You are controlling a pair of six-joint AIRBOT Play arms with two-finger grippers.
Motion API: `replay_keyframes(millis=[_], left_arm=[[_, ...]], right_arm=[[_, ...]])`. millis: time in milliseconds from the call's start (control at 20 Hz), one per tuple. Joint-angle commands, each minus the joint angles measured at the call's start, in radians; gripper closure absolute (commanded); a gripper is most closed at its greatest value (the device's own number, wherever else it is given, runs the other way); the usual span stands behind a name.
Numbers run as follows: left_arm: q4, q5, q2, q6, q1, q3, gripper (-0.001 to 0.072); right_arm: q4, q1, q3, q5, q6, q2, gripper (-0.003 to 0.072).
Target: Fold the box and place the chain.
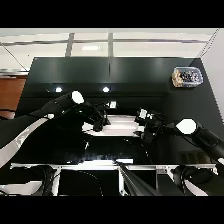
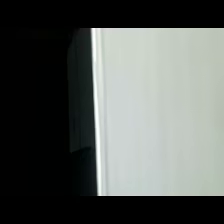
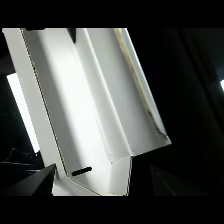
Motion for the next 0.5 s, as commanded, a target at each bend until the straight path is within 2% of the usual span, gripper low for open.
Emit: replay_keyframes(millis=[0, 150, 450], left_arm=[[0.0, 0.006, 0.0, 0.0, 0.0, 0.001, 0.068], [0.0, 0.006, 0.0, 0.0, 0.0, 0.001, 0.0681], [0.0, 0.005, 0.001, 0.0, 0.0, 0.001, 0.068]], right_arm=[[0.158, -0.006, 0.001, 0.057, -0.205, -0.048, 0.0018], [0.231, -0.006, 0.001, 0.069, -0.312, -0.112, 0.0018], [0.196, -0.005, 0.001, 0.082, -0.354, -0.19, 0.0018]])
